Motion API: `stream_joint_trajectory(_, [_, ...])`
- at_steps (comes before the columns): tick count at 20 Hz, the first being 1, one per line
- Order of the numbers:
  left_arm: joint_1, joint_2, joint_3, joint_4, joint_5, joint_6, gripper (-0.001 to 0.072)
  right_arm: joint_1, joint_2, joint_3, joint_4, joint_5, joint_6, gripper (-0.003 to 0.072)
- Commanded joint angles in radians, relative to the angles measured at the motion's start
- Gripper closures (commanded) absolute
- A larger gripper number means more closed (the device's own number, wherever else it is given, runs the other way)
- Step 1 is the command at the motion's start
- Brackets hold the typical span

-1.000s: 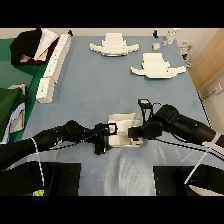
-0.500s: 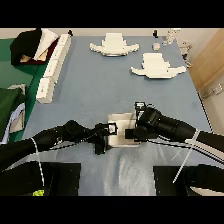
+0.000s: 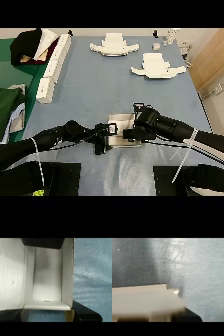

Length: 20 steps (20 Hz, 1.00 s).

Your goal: Fold the box.

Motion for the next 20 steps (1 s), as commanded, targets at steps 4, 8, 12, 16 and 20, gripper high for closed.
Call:
stream_joint_trajectory(4, [0.001, 0.000, 0.001, 0.000, 0.001, -0.001, 0.0189, -0.001, 0.035, 0.074, -0.078, -0.201, -0.022, 0.0332])
stream_joint_trajectory(8, [0.001, 0.000, 0.001, 0.000, 0.002, -0.001, 0.0189, -0.021, 0.119, 0.119, -0.149, -0.260, -0.074, 0.0333])
stream_joint_trajectory(12, [0.001, 0.000, 0.001, 0.000, 0.002, -0.001, 0.0189, -0.141, 0.202, 0.122, -0.170, -0.260, -0.181, 0.0643])
stream_joint_trajectory(16, [0.001, 0.000, 0.001, 0.000, 0.002, -0.001, 0.0189, -0.405, 0.153, 0.116, -0.081, -0.170, -0.422, 0.0687])
stream_joint_trajectory(20, [0.001, 0.000, 0.001, 0.000, 0.002, -0.001, 0.0189, -0.707, -0.027, 0.114, 0.517, 0.000, -0.884, 0.0687])
